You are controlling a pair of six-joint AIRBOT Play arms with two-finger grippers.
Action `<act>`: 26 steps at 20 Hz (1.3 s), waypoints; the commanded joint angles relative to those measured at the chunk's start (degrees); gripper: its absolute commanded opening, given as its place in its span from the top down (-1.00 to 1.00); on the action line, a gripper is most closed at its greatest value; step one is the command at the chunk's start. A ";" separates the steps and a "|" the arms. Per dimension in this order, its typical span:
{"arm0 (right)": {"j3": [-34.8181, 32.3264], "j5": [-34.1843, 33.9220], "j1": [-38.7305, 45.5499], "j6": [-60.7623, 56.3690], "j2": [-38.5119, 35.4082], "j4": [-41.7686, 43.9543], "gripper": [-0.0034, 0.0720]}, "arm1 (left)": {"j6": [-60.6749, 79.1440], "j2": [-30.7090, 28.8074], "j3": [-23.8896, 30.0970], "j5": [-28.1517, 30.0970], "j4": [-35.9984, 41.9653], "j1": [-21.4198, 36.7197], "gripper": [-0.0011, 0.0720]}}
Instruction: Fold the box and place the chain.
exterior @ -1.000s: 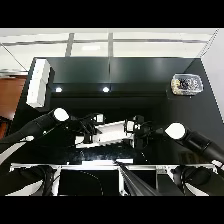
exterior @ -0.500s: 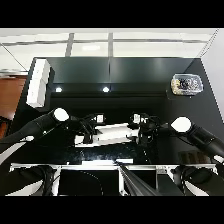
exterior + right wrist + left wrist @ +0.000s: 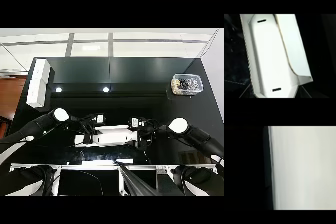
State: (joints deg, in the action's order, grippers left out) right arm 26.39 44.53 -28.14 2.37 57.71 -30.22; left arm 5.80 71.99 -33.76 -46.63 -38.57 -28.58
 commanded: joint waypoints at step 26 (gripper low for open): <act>-0.81 0.26 -0.20 9.49 7.34 3.85 -0.93 | -0.02 0.02 -0.04 1.16 0.07 -0.02 0.90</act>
State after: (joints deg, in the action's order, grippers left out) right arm 25.56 44.75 -28.29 11.84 64.97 -27.38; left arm 5.80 71.99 -33.76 -45.63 -38.52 -28.58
